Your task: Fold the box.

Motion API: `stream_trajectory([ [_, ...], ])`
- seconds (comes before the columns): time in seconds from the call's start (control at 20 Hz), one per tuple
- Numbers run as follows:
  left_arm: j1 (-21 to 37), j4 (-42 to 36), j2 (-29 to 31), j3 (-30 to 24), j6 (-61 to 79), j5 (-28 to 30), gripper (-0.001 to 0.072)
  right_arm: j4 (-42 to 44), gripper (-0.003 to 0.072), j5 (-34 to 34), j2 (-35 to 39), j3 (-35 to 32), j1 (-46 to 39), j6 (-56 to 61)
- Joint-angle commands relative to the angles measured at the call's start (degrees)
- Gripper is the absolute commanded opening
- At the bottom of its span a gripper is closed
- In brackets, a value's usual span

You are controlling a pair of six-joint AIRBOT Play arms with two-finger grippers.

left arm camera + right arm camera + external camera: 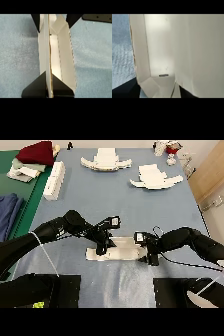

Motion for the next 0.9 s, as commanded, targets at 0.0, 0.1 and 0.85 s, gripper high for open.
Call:
stream_trajectory([
  [0.0,0.02,0.02,0.02,0.00,0.00,0.00,0.0016,-0.37,0.0645,1.66,-0.70,-0.44,0.09,-0.39],
  [0.1,0.02,0.02,0.02,0.00,0.00,0.04,0.0016,-0.31,0.0646,2.58,-0.81,-1.11,0.11,-0.39],
  [0.85,0.02,0.02,0.02,-0.02,0.00,0.02,0.0016,0.76,0.0646,2.36,2.03,-1.44,1.03,-0.39],
])
